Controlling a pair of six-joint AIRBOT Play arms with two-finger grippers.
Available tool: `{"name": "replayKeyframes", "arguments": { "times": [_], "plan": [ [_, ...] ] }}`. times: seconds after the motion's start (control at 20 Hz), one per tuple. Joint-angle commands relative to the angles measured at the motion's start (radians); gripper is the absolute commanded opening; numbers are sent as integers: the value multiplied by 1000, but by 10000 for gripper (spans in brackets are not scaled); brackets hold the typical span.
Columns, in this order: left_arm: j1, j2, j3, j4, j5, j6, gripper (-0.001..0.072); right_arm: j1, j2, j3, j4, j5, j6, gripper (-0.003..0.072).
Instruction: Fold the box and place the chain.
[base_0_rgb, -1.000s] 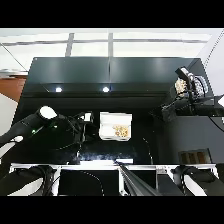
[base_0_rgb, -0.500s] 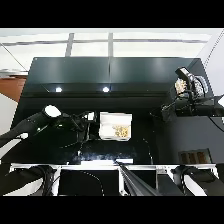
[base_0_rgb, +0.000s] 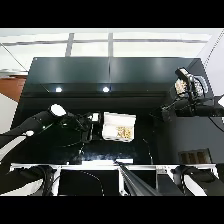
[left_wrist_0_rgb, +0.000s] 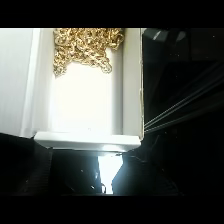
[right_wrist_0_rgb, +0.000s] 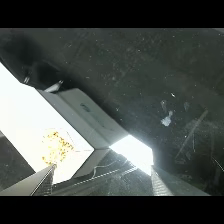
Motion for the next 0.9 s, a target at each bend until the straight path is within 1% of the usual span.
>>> {"name": "replayKeyframes", "arguments": {
  "times": [0.0,0.25,0.45,0.85],
  "plan": [
    [-2,-3,5,-6,25,-9,709,0,0,1,0,2,0,706],
    [-2,-3,24,11,20,-48,708,0,0,1,0,3,0,706],
    [-16,-14,27,13,-15,-53,708,0,0,1,0,7,0,706],
    [-33,-19,29,-1,34,-53,709,0,0,1,0,6,0,706]
  ]
}}
